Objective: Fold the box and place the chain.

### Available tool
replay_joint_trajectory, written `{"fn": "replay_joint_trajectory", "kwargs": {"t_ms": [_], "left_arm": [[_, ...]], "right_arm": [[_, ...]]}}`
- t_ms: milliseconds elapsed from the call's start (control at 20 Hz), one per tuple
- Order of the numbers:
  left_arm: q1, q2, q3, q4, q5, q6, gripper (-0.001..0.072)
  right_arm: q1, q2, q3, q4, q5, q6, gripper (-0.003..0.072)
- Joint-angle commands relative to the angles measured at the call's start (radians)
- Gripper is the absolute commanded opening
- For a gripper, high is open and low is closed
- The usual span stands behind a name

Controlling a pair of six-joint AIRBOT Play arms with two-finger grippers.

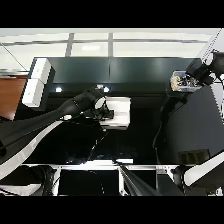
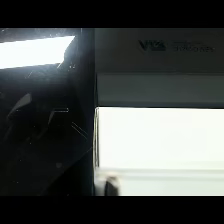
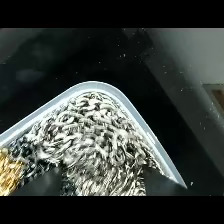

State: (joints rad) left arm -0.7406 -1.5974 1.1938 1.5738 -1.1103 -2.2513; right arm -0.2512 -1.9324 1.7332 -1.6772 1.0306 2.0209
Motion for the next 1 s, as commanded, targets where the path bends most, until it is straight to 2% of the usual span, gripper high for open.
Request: {"fn": "replay_joint_trajectory", "kwargs": {"t_ms": [0,100,150,300,650,950], "left_arm": [[0.001,-0.001,0.000,-0.008,-0.001,0.000,0.0027],[0.001,-0.001,0.000,-0.008,-0.002,0.000,0.0027],[0.001,-0.001,0.000,-0.009,-0.002,0.000,0.0027],[0.001,-0.001,0.000,-0.008,-0.001,0.000,0.0027],[0.001,-0.001,0.000,-0.008,0.002,0.000,0.0027],[0.001,-0.001,0.000,-0.008,0.002,0.000,0.0027]], "right_arm": [[-0.003,-0.035,0.012,0.013,-0.041,0.010,0.0325],[-0.004,-0.034,0.018,0.056,-0.048,-0.032,0.0044],[-0.003,-0.032,0.036,0.063,-0.022,-0.053,0.0014],[-0.004,0.036,0.070,0.042,0.039,-0.125,0.0014],[-0.006,0.373,0.070,0.063,0.104,-0.307,0.0013],[-0.006,0.625,0.071,0.311,0.119,-0.400,0.0013]]}}
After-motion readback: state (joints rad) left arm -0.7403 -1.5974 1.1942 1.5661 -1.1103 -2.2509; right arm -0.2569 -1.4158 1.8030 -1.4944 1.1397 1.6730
